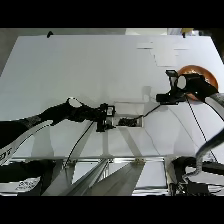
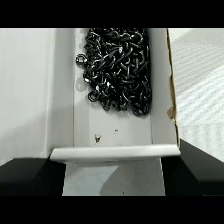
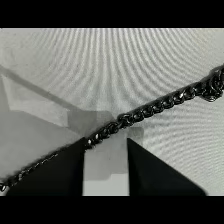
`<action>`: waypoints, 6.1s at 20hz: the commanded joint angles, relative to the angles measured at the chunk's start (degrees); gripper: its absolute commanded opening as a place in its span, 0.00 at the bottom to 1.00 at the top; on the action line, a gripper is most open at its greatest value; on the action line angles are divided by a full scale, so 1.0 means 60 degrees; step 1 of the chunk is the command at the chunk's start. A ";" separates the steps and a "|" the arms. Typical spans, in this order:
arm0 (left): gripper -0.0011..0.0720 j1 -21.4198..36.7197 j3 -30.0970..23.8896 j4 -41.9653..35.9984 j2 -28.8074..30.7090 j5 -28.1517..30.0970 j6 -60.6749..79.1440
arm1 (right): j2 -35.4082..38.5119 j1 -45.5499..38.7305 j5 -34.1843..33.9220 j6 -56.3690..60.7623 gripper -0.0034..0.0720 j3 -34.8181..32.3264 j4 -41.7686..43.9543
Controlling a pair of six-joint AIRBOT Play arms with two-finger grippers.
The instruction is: Fold the box and place the chain.
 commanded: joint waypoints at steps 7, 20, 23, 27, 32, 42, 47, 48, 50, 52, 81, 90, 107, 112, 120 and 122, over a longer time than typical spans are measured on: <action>0.03 0.0007 -0.0004 0.0000 0.0007 0.0000 0.0004 | 0.0557 0.0280 0.0510 -0.0820 0.07 -0.0098 -0.0219; 0.03 0.0007 -0.0004 0.0000 0.0007 0.0000 0.0004 | 0.5745 0.2335 0.1570 -0.1315 0.07 -0.0127 0.1687; 0.03 0.0007 -0.0004 0.0000 0.0007 0.0000 0.0004 | 0.6954 0.2951 0.1526 -0.1319 0.07 -0.0127 0.2710; 0.03 0.0007 -0.0004 0.0000 0.0007 0.0000 0.0004 | 0.7956 0.3657 0.1078 -0.1723 0.07 -0.0127 0.4047; 0.03 0.0007 -0.0004 0.0000 0.0007 0.0000 0.0007 | 0.8069 0.3982 0.0069 -0.2222 0.07 -0.0127 0.4874; 0.03 0.0007 -0.0004 0.0000 0.0007 0.0004 0.0004 | 0.6513 0.4113 -0.0725 -0.2550 0.07 -0.0149 0.5617; 0.03 0.0007 -0.0004 0.0000 0.0007 0.0000 0.0004 | 0.5570 0.4572 -0.0794 -0.2565 0.07 -0.0149 0.5603; 0.03 0.0007 -0.0004 -0.0004 0.0007 0.0000 0.0004 | 0.5446 0.4601 -0.0798 -0.2561 0.07 -0.0149 0.5577; 0.03 0.0007 -0.0004 0.0000 0.0007 0.0000 0.0004 | 0.5206 0.4597 -0.0794 -0.2561 0.07 -0.0149 0.5541; 0.03 0.0007 -0.0004 0.0000 0.0007 0.0004 0.0007 | 0.5027 0.4597 -0.0794 -0.2557 0.07 -0.0175 0.5515; 0.03 0.0007 -0.0004 0.0000 0.0007 0.0000 0.0004 | 0.0725 0.2142 0.0754 -0.6269 0.07 0.2182 0.4146; 0.03 0.0007 -0.0004 0.0000 0.0007 0.0000 0.0004 | 0.0612 0.2495 0.1446 -0.8400 0.16 0.2095 0.4470; 0.03 0.0007 -0.0004 0.0000 0.0007 0.0000 0.0004 | 0.2488 0.4579 0.0965 -1.0061 0.31 0.0087 0.4816; 0.03 0.0007 -0.0004 0.0000 0.0007 0.0000 0.0004 | 0.2488 0.4579 0.0951 -1.0061 0.37 0.0084 0.4579; 0.03 0.0007 -0.0004 0.0000 0.0007 0.0000 0.0004 | 0.2488 0.4579 0.0838 -1.0054 0.27 -0.0215 0.3974; 0.03 0.0007 -0.0004 0.0000 0.0007 0.0000 0.0007 | 0.2492 0.4579 0.0831 -1.0051 0.25 -0.0215 0.3982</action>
